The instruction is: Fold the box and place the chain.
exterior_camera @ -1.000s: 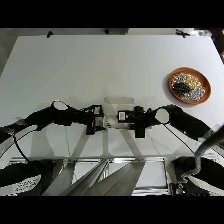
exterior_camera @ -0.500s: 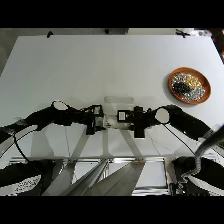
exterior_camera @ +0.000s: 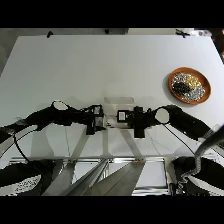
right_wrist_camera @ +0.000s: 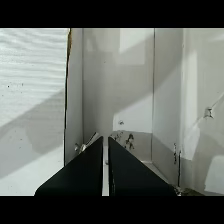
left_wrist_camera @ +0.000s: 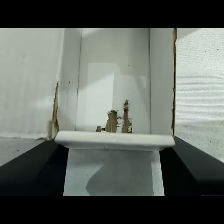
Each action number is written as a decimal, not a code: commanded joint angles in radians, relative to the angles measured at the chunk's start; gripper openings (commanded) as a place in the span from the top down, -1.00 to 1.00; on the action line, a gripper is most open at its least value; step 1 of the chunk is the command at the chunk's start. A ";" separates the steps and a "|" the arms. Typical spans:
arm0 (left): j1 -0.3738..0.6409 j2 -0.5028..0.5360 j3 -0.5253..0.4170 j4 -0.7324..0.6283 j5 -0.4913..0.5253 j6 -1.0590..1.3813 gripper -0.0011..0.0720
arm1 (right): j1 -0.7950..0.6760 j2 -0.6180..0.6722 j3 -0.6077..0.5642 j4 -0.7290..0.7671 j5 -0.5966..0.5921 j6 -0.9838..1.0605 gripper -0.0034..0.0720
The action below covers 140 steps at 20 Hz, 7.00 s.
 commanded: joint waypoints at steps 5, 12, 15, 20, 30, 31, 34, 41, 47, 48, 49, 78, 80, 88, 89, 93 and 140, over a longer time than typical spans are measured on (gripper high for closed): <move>0.000 0.000 0.000 0.000 0.001 0.001 0.23 | 0.001 0.124 0.000 -0.105 0.008 0.125 0.89; 0.000 0.000 0.000 0.000 0.000 0.001 0.23 | 0.001 0.337 0.000 -0.175 0.148 0.431 0.89; 0.000 0.000 0.000 0.000 0.000 0.001 0.23 | -0.023 0.359 0.000 -0.251 0.155 0.849 0.89; 0.000 0.000 0.000 0.000 0.000 0.001 0.23 | -0.146 0.359 0.000 -0.264 0.263 1.172 0.89; 0.000 0.000 0.000 0.000 0.000 0.001 0.23 | -0.290 0.392 0.023 -0.278 0.369 1.198 0.89; 0.000 0.000 0.000 0.000 0.000 0.001 0.23 | -0.311 0.392 0.033 -0.282 0.386 1.198 0.89; 0.000 0.000 0.000 0.000 0.000 0.001 0.23 | -0.385 0.392 0.039 -0.299 0.419 1.198 0.89; 0.000 0.000 0.000 0.000 0.000 0.001 0.23 | -0.472 0.377 0.039 -0.364 0.467 1.198 0.89; 0.000 0.000 0.000 0.000 0.000 0.001 0.23 | -0.472 0.282 -0.002 -0.344 0.443 1.198 0.89; 0.000 0.000 0.000 0.000 0.000 0.001 0.23 | -0.472 0.267 -0.010 -0.328 0.424 1.198 0.88; 0.000 0.000 0.000 0.000 0.000 0.001 0.23 | -0.472 0.256 -0.019 -0.309 0.399 1.198 0.88; 0.000 0.000 0.000 0.000 0.000 0.001 0.23 | -0.472 0.249 -0.066 -0.289 0.320 1.199 0.88; 0.000 0.000 0.000 0.000 0.000 0.001 0.23 | -0.472 0.249 -0.066 -0.290 0.320 1.199 0.88; 0.000 0.000 0.000 0.000 0.000 0.001 0.23 | -0.469 0.249 -0.066 -0.294 0.310 1.199 0.88; 0.000 0.000 0.000 0.000 0.000 0.001 0.23 | -0.469 0.249 -0.066 -0.298 0.310 1.199 0.88; 0.000 0.000 0.000 0.000 0.000 0.001 0.23 | -0.469 0.249 -0.068 -0.298 0.312 1.207 0.88; 0.000 0.000 0.000 0.000 0.000 0.001 0.23 | -0.236 0.187 -0.152 -0.002 0.070 1.276 0.88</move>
